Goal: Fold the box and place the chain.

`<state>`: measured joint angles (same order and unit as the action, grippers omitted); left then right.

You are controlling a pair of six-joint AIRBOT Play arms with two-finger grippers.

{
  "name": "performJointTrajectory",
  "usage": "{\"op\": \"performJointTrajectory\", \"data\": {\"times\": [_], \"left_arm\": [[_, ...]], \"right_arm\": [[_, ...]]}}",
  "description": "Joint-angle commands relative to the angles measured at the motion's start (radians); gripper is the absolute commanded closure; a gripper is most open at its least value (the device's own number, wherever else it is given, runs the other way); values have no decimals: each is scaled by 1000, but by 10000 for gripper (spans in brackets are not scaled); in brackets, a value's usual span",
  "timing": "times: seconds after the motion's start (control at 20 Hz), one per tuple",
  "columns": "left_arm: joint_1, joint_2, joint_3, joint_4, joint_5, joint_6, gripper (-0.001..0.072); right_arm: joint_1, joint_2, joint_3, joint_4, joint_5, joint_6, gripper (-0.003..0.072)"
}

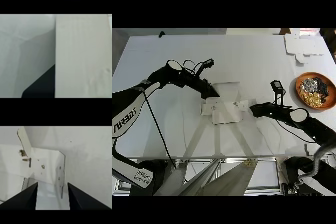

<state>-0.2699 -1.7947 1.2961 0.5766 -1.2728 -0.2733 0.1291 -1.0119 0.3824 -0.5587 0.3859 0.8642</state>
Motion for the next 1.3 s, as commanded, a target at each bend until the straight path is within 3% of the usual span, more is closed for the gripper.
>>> {"op": "performJointTrajectory", "data": {"times": [0.0, 0.35, 0.45, 0.6, 0.8, 0.9, 1.1, 1.25], "left_arm": [[-2, 35, 1, 46, -3, -70, 706], [3, 388, 0, 132, -111, -66, 711], [-2, 468, -16, 118, -153, -35, 713], [-2, 562, -154, -29, -69, 71, 713], [-35, 509, -307, -82, 39, 296, 708], [-54, 439, -317, -83, 57, 345, 710], [-103, 321, -317, -83, 236, 435, 708], [-118, 258, -317, -97, 301, 473, 709]], "right_arm": [[0, 37, 10, 90, 19, 3, 259], [-183, 361, 43, 58, 75, 86, 259], [-272, 459, 43, -37, 152, 94, 259], [-402, 575, 43, -263, 298, 190, 261], [-524, 625, 43, -461, 447, 247, 265], [-543, 625, 43, -497, 472, 247, 265], [-542, 625, 43, -512, 447, 246, 269], [-542, 625, 43, -512, 436, 246, 270]]}}
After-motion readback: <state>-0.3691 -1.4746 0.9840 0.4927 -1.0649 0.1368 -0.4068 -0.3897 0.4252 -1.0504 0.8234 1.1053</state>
